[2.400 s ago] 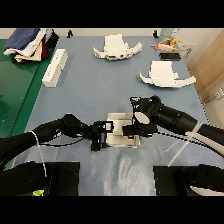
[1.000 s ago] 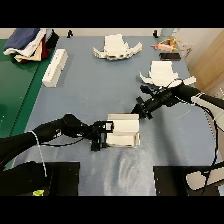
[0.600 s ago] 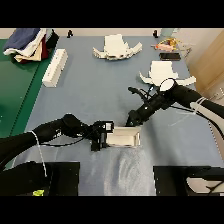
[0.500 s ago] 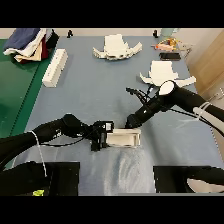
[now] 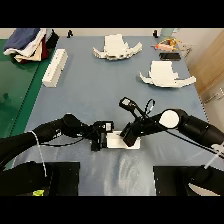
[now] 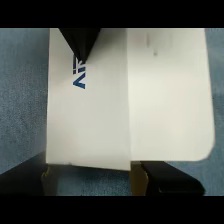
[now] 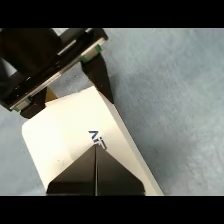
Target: Fold the box.
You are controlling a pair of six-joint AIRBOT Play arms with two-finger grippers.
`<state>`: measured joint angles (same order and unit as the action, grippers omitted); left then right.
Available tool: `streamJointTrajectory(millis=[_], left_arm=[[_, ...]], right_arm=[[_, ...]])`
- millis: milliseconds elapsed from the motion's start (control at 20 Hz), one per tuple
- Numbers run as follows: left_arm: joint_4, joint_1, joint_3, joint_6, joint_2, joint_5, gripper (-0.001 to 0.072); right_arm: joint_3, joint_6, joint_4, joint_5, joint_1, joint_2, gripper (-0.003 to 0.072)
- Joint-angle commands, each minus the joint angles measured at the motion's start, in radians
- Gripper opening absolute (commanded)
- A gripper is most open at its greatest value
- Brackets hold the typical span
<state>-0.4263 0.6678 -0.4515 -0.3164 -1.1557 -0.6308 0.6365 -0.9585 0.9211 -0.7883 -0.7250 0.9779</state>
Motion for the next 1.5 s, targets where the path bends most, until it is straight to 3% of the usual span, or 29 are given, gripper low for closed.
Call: streamJointTrajectory(millis=[0, 200, 250, 350, 450, 600, 650, 700, 850, 950, 1150, 1450], left_arm=[[0.000, 0.000, 0.000, 0.000, 0.000, 0.000, 0.0424], [0.000, 0.000, 0.000, 0.000, 0.000, 0.000, 0.0423], [0.000, 0.000, 0.000, 0.000, 0.000, 0.000, 0.0423], [0.000, 0.000, 0.000, 0.000, 0.000, 0.000, 0.0424], [0.000, 0.000, 0.000, 0.000, 0.000, 0.000, 0.0423], [0.000, 0.000, 0.000, 0.000, 0.000, 0.000, 0.0423], [0.000, 0.000, 0.000, 0.000, 0.000, 0.000, 0.0423], [0.000, 0.000, 0.000, 0.000, 0.000, 0.000, 0.0423], [0.000, 0.000, 0.000, 0.000, 0.000, 0.000, 0.0423], [0.000, 0.000, 0.000, 0.000, 0.000, 0.000, 0.0424], [0.000, 0.000, 0.000, 0.000, 0.000, 0.000, 0.0423], [0.000, 0.000, 0.000, 0.000, 0.000, 0.001, 0.0423]], right_arm=[[-0.039, 0.009, 0.093, 0.119, -0.101, -0.058, 0.0004], [-0.040, 0.009, 0.208, 0.116, -0.150, -0.061, 0.0047], [-0.039, 0.009, 0.232, 0.116, -0.150, -0.061, 0.0129], [-0.039, 0.033, 0.249, 0.106, -0.150, -0.061, 0.0376], [-0.039, 0.100, 0.249, 0.080, -0.150, -0.066, 0.0467], [-0.039, 0.190, 0.251, 0.054, -0.150, -0.081, 0.0468], [-0.040, 0.217, 0.255, 0.053, -0.150, -0.082, 0.0555], [-0.039, 0.245, 0.258, 0.051, -0.150, -0.080, 0.0586], [-0.040, 0.287, 0.272, 0.044, -0.163, -0.080, 0.0586], [-0.040, 0.274, 0.356, 0.050, -0.191, -0.079, 0.0586], [-0.040, 0.116, 0.573, 0.097, -0.253, -0.080, 0.0566], [-0.121, -0.104, 0.731, 0.184, -0.373, -0.108, 0.0543]])
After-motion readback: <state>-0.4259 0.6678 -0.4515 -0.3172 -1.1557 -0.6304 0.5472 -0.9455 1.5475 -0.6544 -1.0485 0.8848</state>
